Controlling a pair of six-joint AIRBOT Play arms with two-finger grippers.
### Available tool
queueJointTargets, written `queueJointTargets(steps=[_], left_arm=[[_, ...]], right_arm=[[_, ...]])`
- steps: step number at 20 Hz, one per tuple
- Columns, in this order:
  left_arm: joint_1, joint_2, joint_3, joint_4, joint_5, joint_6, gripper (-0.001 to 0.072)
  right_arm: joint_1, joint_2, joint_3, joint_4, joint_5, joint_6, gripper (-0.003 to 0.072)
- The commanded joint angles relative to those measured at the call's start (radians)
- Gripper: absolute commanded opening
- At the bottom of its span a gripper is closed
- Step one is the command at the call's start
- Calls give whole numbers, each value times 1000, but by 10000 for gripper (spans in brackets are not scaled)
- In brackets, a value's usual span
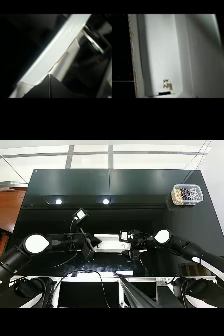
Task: Fold the box and place the chain.
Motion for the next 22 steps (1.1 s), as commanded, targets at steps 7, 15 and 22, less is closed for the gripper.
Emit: queueJointTargets(steps=[7, 15, 22], left_arm=[[-28, -234, -12, -17, 282, -5, 26], [-23, -248, -6, -2, 249, -4, 26], [118, -23, 2, 172, 33, -5, 282]], right_arm=[[0, -1, 0, 0, 0, 0, 471], [0, -1, 0, 0, 0, 0, 471], [0, -1, 0, 0, 0, 0, 471]])
